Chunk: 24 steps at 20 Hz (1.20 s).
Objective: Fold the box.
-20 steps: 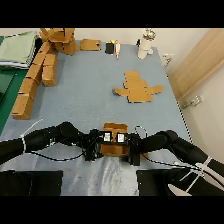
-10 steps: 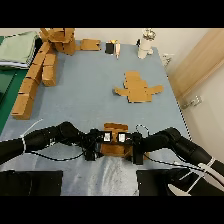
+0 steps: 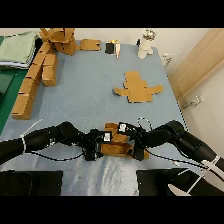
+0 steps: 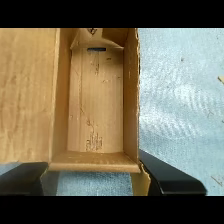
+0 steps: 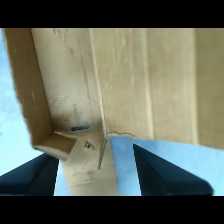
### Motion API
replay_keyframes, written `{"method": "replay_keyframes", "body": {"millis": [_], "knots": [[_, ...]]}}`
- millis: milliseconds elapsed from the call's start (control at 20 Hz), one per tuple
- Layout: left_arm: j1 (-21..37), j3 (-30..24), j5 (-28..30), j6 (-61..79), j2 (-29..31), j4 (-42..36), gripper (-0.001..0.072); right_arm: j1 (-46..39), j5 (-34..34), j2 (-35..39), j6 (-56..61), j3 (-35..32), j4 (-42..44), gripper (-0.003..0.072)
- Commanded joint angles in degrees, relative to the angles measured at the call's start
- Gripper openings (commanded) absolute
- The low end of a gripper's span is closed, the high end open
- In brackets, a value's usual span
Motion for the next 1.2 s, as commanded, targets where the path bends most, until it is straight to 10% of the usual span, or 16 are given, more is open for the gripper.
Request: {"method": "replay_keyframes", "body": {"millis": [0, 650, 1150], "knots": [[0.0, 0.0, 0.0, 0.0, 0.0, 0.0, 0.0599, 0.0, -9.9, 0.0, 7.5, 4.0, -0.3, 0.0713], [0.0, 0.0, 0.0, 0.0, 0.0, 0.0, 0.0599, 0.1, -19.6, 0.0, 47.0, 6.6, 14.5, 0.0713], [0.0, 0.0, 5.1, -4.8, 0.2, 0.5, 0.0599, 0.1, -15.4, 0.0, 50.7, 6.6, 14.8, 0.0713]]}}
